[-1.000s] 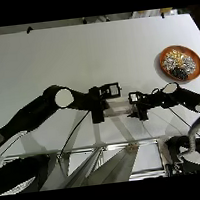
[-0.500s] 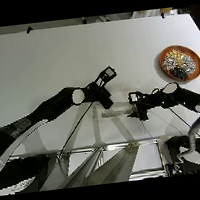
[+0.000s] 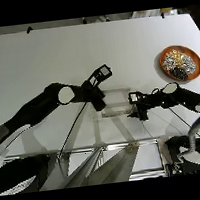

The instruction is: Fold the box and place the chain.

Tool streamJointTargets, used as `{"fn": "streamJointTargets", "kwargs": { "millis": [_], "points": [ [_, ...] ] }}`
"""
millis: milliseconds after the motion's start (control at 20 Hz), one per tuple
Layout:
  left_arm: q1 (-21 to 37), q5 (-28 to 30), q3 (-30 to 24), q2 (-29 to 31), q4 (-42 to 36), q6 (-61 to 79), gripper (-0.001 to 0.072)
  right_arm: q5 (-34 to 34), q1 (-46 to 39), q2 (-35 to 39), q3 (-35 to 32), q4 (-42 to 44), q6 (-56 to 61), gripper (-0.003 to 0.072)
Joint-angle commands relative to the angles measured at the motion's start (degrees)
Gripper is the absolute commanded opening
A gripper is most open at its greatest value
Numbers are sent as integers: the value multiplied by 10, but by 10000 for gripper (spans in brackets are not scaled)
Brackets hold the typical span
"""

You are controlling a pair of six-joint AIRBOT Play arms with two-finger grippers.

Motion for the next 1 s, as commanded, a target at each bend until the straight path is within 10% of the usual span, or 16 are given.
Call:
{"fn": "streamJointTargets", "kwargs": {
  "millis": [0,250,950],
  "points": [
    [3,-133,0,29,55,60,10,0,0,0,0,0,0,329],
    [5,-156,-11,-6,43,138,36,0,0,0,0,0,0,329],
    [55,-22,-90,-18,-61,396,464,0,0,0,0,0,0,329]
  ]
}}
